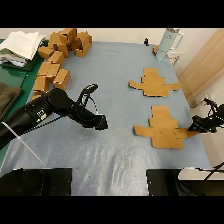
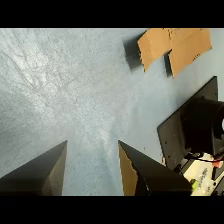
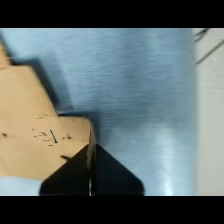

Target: Fold the box.

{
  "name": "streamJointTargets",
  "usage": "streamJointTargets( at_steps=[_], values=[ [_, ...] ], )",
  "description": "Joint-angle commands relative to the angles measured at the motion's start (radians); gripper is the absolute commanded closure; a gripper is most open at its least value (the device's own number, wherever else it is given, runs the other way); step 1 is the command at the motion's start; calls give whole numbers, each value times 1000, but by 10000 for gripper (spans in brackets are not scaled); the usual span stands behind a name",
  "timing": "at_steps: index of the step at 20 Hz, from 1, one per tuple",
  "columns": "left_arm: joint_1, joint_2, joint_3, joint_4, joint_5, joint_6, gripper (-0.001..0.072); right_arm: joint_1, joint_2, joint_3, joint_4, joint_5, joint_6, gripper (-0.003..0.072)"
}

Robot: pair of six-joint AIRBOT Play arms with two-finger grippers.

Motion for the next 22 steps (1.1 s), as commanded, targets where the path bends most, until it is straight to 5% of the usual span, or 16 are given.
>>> streamJointTargets(
  at_steps=[1, 4, 10, 12, 17, 22],
  values=[
    [12, 0, 10, -3, -29, 34, 226, 48, -3, -9, 278, -127, -29, 681],
    [68, 0, 42, -3, -78, 50, 226, 195, 26, -83, 561, -116, -32, 682],
    [146, 1, 63, -3, -142, 148, 225, 581, 232, -315, 524, 258, 143, 650],
    [146, 1, 63, -3, -145, 158, 225, 641, 244, -332, 405, 310, 254, 285],
    [146, 1, 63, -3, -154, 151, 225, 653, 190, -332, 320, 299, 322, 340],
    [148, 0, 69, -4, -174, 141, 224, 660, 123, -318, 492, 258, 77, 417]
  ],
)
